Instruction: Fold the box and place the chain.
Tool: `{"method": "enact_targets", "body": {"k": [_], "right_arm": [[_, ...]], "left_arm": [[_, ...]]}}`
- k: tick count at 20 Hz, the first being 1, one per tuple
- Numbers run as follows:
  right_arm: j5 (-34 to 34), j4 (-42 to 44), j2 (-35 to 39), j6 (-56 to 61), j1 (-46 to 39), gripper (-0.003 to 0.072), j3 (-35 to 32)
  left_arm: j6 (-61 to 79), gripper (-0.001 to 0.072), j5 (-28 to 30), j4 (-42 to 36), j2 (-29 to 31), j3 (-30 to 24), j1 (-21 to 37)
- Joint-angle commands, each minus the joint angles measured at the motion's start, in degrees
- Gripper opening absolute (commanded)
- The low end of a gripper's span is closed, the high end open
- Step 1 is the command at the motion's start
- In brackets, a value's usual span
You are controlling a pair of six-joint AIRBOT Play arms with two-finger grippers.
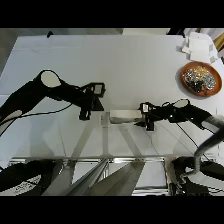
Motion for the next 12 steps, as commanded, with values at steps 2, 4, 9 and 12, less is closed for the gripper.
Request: {"method": "enact_targets", "body": {"k": [2,4,9,12], "right_arm": [[0.1,0.0,0.0,0.0,0.0,0.0407,0.0],[0.1,0.0,0.1,0.0,0.0,0.0407,0.0],[0.1,0.0,0.1,0.0,0.0,0.0407,0.0],[0.1,0.0,0.0,0.0,0.0,0.0407,0.0]], "left_arm": [[-4.8,0.0002,-0.8,1.0,-1.0,0.0,-7.0],[-7.3,0.0002,2.4,-1.2,-3.0,0.0,-10.0],[-18.4,0.0002,25.9,-6.3,-6.0,0.0,-12.3],[-26.7,0.0002,40.6,-7.8,-6.1,0.0,-12.1]]}}
